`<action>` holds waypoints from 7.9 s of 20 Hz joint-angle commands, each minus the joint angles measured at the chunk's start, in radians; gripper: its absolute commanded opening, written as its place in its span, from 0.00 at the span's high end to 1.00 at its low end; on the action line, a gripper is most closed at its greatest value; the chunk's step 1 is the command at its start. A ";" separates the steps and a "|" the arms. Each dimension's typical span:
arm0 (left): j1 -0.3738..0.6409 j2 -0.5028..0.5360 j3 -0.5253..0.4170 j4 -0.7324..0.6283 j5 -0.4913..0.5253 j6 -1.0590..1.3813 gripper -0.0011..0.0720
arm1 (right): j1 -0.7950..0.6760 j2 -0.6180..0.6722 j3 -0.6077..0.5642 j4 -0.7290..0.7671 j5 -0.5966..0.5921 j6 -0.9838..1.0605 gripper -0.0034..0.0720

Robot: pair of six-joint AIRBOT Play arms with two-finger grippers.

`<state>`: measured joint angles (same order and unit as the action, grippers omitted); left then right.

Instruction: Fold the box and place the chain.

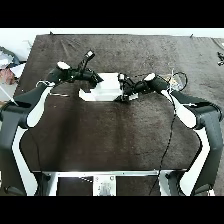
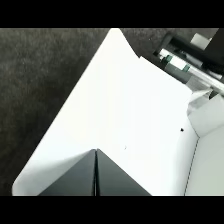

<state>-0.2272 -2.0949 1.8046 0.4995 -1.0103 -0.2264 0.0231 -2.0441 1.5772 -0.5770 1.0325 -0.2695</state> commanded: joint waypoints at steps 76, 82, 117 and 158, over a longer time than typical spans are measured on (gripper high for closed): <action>-0.013 0.135 -0.130 0.410 -0.161 0.230 0.51 | 0.002 -0.001 0.000 -0.002 0.000 0.000 0.52; -0.013 0.135 -0.130 0.410 -0.160 0.232 0.52 | 0.002 -0.001 0.000 -0.002 0.000 0.000 0.52; -0.013 0.092 -0.150 0.175 -0.124 0.314 0.56 | 0.002 -0.001 0.000 -0.002 0.000 0.000 0.52; 0.280 0.406 -0.239 0.211 -0.276 -0.476 0.97 | 0.002 -0.001 0.000 -0.002 0.000 0.000 0.52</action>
<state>0.0116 -1.7031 1.6264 0.6910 -1.2949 -0.5426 0.0242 -2.0441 1.5772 -0.5793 1.0321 -0.2695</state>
